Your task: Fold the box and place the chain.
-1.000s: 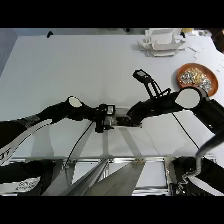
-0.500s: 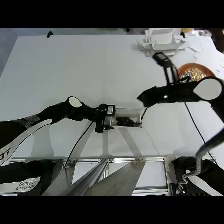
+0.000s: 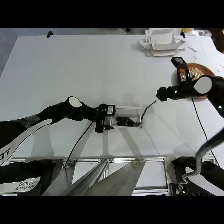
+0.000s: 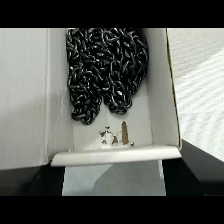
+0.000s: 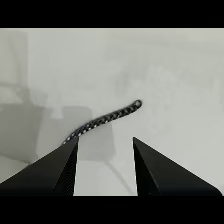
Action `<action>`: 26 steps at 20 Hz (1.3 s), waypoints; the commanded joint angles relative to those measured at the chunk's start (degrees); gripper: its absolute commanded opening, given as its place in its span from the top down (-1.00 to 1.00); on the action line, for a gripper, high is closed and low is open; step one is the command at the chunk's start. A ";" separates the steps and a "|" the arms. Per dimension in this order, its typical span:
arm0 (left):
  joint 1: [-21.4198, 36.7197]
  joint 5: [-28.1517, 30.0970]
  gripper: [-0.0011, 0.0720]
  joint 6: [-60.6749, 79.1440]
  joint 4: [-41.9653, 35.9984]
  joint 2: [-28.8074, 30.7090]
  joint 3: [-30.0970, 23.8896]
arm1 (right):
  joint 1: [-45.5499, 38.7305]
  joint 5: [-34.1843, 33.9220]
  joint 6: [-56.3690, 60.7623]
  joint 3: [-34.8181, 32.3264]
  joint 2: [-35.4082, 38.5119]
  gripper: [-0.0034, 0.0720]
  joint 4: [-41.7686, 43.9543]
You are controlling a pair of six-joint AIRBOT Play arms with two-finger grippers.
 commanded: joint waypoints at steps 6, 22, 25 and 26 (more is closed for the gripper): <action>0.02 0.02 0.23 0.00 0.02 0.02 0.02 | 4.17 -5.31 3.98 -1.01 -7.43 -0.14 -2.86; 0.02 0.02 0.23 0.02 0.02 0.02 0.02 | 6.91 -4.74 11.82 -1.03 -9.51 0.03 -7.30; 0.02 0.02 0.23 0.00 0.02 0.02 0.02 | 6.91 -6.27 14.99 -1.03 -10.21 0.03 -9.14; 0.02 0.02 0.23 0.00 0.02 0.02 0.02 | 6.91 -7.10 16.15 -1.03 -10.25 0.03 -10.56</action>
